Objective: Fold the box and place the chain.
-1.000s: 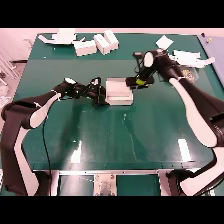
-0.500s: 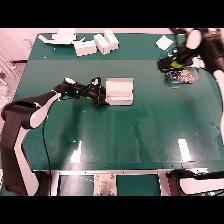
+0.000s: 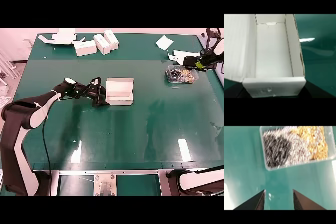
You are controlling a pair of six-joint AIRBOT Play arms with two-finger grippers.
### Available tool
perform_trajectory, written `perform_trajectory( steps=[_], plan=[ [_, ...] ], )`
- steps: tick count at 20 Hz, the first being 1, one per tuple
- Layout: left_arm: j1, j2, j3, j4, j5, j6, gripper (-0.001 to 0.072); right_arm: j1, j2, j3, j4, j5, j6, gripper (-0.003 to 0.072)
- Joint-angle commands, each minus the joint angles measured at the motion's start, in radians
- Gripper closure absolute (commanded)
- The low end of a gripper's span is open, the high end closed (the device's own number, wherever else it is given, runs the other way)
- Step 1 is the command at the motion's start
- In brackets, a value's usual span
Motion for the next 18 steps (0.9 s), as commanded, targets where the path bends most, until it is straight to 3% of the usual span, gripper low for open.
perform_trajectory(
  steps=[1,11,12,18],
  plan=[
    [0.0,0.001,0.001,0.0,0.004,0.0,0.0201,-0.031,-0.083,-0.001,0.038,-0.172,-0.013,0.0293],
    [0.0,0.001,0.001,0.0,0.006,0.0,0.02,-0.027,-0.242,0.004,0.068,-0.369,-0.012,0.0303],
    [0.0,0.001,0.001,0.0,0.006,0.0,0.0201,-0.027,-0.244,0.004,0.068,-0.376,-0.012,0.0335],
    [0.0,0.001,0.001,0.0,0.006,0.0,0.0201,-0.027,-0.248,0.004,0.068,-0.364,-0.012,0.0327]
  ],
)
